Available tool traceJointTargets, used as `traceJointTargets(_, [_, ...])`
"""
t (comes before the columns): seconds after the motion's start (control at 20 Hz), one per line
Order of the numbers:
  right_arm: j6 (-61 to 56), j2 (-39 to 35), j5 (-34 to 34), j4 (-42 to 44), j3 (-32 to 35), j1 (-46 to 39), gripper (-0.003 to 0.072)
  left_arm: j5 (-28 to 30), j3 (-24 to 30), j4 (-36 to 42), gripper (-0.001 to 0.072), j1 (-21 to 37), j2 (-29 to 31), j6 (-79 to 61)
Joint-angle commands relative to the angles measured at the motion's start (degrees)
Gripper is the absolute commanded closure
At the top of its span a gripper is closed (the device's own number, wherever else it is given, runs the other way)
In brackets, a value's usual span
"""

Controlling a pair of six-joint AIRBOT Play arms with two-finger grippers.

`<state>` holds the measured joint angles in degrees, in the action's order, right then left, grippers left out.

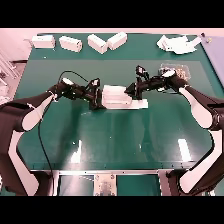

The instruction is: Fold the box and place the chain.

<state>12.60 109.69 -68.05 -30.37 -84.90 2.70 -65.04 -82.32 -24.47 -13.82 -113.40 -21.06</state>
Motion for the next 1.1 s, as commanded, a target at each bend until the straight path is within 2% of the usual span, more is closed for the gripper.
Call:
traceJointTargets(0.0, [-0.22, -3.48, 0.13, 0.26, -0.57, -0.52, 0.0683, 0.04, -0.04, 0.04, 0.0083, 0.04, 0.02, 0.02])
traceJointTargets(0.25, [-6.95, -13.77, 0.17, -4.35, 0.96, -3.87, 0.0684, 0.07, -0.04, 0.04, 0.0083, 0.04, 0.02, 0.02])
traceJointTargets(0.45, [-6.32, -22.29, 2.45, -5.31, 10.69, -6.67, 0.0681, 0.07, -0.04, 0.04, 0.0083, 0.04, 0.02, 0.02])
traceJointTargets(0.5, [-4.55, -23.43, 2.36, -5.31, 13.46, -6.93, 0.0649, 0.04, -0.04, 0.04, 0.0083, 0.07, 0.02, 0.02])
traceJointTargets(0.6, [-0.37, -23.56, 2.05, -5.25, 17.73, -7.08, 0.0198, 0.04, -0.04, 0.04, 0.0083, 0.04, 0.02, 0.02])
traceJointTargets(0.65, [1.68, -23.32, 2.05, -5.16, 19.41, -6.88, 0.016, 0.07, -0.04, 0.04, 0.0083, 0.04, 0.02, 0.0])
traceJointTargets(0.85, [5.33, -19.39, 2.62, -4.94, 21.16, -5.62, 0.016, 0.04, -0.04, 0.04, 0.0083, 0.04, 0.02, 0.02])
traceJointTargets(1.05, [7.72, -16.65, 7.04, -4.59, 21.14, -4.15, 0.0167, 0.04, -0.04, 0.04, 0.0083, 0.07, 0.02, 0.02])
